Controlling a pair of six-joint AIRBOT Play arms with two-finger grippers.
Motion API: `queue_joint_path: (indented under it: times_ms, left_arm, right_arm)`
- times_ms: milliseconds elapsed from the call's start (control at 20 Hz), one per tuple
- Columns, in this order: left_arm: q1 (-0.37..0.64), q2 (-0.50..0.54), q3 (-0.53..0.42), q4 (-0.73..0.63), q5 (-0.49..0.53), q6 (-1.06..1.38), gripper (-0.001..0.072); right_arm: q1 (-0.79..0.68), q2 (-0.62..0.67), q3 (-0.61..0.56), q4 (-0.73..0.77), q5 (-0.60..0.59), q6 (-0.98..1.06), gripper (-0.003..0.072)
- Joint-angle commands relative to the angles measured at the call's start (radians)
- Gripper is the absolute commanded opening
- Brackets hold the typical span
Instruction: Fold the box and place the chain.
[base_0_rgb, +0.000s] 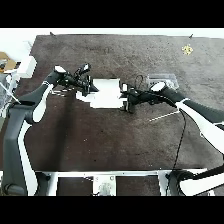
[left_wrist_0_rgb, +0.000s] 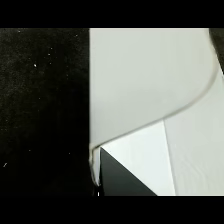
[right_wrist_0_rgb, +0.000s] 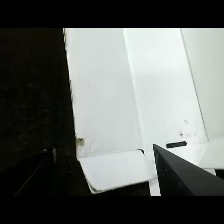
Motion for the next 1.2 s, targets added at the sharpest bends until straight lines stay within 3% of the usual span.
queue_joint_path:
  times_ms: [0,200,450,700,800,1150]
  left_arm:
    - [-0.001,0.0,0.0,-0.001,0.001,0.0,0.0011]
    - [-0.001,0.0,0.0,-0.001,0.001,0.0,0.0011]
    - [-0.001,0.0,0.0,-0.001,0.001,0.0,0.0011]
    - [-0.001,0.0,0.0,-0.001,0.001,0.0,0.0011]
    - [-0.001,0.0,0.0,-0.001,0.001,0.0,0.0011]
    - [0.0,0.0,0.0,-0.001,0.001,0.0,0.0011]
  right_arm:
    - [0.034,-0.044,0.017,-0.026,-0.058,-0.042,0.0677]
    - [0.039,-0.043,0.017,-0.031,-0.164,-0.043,0.0676]
    - [0.023,-0.005,0.049,-0.016,-0.161,-0.008,0.0677]
    - [-0.031,-0.021,0.134,-0.014,-0.061,0.066,0.0675]
    - [-0.049,-0.066,0.193,-0.016,0.026,0.067,0.0676]
    - [-0.089,-0.18,0.334,-0.015,0.141,0.076,0.0677]
